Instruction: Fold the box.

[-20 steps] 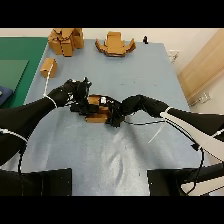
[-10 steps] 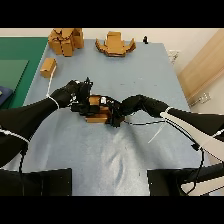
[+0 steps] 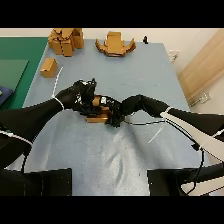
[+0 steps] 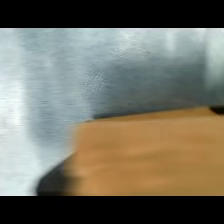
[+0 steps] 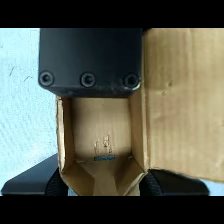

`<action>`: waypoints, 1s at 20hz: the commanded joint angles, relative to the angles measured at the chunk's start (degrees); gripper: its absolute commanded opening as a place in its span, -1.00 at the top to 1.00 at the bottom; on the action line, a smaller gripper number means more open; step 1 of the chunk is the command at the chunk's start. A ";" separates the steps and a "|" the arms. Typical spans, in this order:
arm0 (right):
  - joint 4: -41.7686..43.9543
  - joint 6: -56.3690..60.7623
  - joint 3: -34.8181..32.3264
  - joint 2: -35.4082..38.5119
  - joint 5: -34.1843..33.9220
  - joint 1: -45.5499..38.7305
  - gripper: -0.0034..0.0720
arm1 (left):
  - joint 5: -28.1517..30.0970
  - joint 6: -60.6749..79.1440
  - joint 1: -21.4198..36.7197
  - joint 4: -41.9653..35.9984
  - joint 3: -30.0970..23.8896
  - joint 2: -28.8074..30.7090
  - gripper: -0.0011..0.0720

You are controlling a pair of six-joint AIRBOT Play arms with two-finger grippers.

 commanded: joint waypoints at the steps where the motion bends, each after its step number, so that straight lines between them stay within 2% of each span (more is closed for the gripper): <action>1: 0.00 0.04 0.02 -0.04 -0.07 0.04 0.78 | 0.55 1.62 0.00 -1.05 0.17 0.39 -0.51; 6: 0.02 0.07 0.00 -0.04 -0.37 0.04 0.78 | 1.07 9.14 1.95 -4.59 -0.11 3.80 -0.54; 8: 0.00 0.07 0.00 -0.04 -0.72 0.04 0.78 | 1.57 13.68 4.85 -6.78 -1.62 6.62 -0.54; 11: 0.00 0.07 0.02 -0.04 -0.79 0.04 0.78 | 2.08 26.29 11.30 -14.32 -5.33 11.69 -0.54; 12: 0.02 0.07 0.00 -0.04 -0.81 0.04 0.78 | 2.01 33.79 13.68 -17.77 -6.86 13.44 -0.54; 13: 0.00 0.07 0.00 -0.04 -0.83 0.04 0.78 | 1.70 43.76 16.68 -22.56 -8.81 15.58 -0.87; 15: 0.02 0.07 0.00 -0.04 -0.92 0.04 0.78 | -1.16 65.53 24.11 -33.44 -12.72 19.98 -0.91; 17: 0.02 0.07 0.00 -0.04 -0.96 0.04 0.78 | -8.20 86.31 32.79 -43.76 -15.28 22.45 -0.91; 18: 0.02 0.07 0.00 -0.04 -1.07 0.04 0.78 | -10.08 90.97 36.54 -44.94 -15.54 22.38 -0.91; 20: 0.04 0.07 0.00 -0.04 -1.09 0.07 0.78 | -10.29 101.53 40.89 -41.70 -15.54 20.57 -0.91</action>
